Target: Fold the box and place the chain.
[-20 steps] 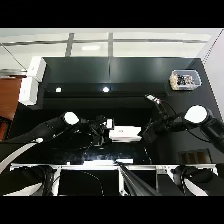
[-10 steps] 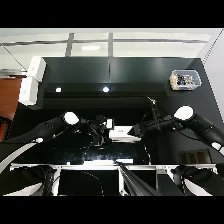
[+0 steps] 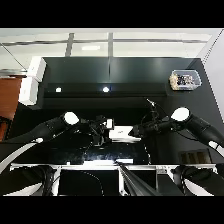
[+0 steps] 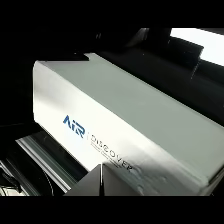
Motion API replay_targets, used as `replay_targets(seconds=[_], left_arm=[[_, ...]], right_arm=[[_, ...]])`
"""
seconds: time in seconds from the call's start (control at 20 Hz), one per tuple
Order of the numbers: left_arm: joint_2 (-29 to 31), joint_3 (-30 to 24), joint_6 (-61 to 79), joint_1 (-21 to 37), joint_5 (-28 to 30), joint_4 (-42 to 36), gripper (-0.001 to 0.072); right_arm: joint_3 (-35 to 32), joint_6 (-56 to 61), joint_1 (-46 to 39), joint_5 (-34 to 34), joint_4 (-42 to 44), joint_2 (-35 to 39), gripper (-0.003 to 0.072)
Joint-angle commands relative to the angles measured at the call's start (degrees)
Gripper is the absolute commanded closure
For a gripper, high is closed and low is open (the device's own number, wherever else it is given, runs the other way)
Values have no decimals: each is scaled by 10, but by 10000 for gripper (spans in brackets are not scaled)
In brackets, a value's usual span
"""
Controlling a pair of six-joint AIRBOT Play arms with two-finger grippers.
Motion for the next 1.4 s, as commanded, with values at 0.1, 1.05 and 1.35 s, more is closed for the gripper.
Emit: replay_targets(seconds=[0.1,1.05,1.35], left_arm=[[0,0,0,0,0,0,227],[154,57,-361,-16,-80,165,2],[35,132,-362,-89,-46,164,1]], right_arm=[[0,0,1,-9,-9,-5,660],[130,-28,-356,132,-121,116,661],[130,-28,-356,124,-123,116,661]])
